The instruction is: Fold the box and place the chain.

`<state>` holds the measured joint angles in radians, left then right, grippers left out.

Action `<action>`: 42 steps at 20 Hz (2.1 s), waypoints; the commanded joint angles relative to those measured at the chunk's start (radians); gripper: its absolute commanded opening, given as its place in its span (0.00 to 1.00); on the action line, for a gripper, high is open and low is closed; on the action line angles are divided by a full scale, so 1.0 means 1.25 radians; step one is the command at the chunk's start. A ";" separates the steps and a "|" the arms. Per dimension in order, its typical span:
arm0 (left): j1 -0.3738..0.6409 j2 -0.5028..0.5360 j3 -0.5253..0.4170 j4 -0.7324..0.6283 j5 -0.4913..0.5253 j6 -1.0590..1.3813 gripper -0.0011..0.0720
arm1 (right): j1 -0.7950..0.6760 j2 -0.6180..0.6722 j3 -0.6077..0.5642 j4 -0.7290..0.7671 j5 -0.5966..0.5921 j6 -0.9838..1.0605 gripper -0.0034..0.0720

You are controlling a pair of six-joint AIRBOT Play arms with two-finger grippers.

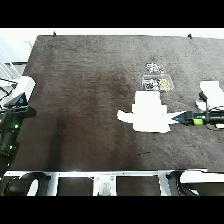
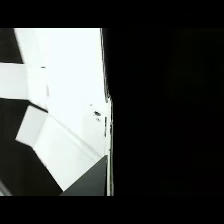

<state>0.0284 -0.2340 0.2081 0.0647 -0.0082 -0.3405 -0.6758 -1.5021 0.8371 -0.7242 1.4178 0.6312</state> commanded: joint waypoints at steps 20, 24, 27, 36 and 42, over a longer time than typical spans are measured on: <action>0.000 0.000 0.000 0.000 0.000 0.000 0.04 | 0.700 0.152 -0.190 0.406 -0.566 -0.004 0.06; 0.000 0.000 0.000 0.000 0.000 0.000 0.04 | 0.699 0.158 -0.204 0.402 -0.601 -0.012 0.06; 0.000 0.000 0.000 0.000 -0.002 0.000 0.04 | 0.699 0.157 -0.199 0.406 -0.625 -0.013 0.06; 0.000 0.000 0.000 0.009 -0.096 0.025 0.82 | 0.691 0.067 -0.064 0.377 -0.613 -0.031 0.06; 0.000 -0.017 0.014 0.017 -0.208 0.086 0.81 | 0.681 0.046 -0.062 0.376 -0.617 -0.011 0.06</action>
<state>0.0284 -0.2398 0.2150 0.0803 -0.1955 -0.2653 0.1768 -1.4322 0.7525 -0.2535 0.6495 0.5991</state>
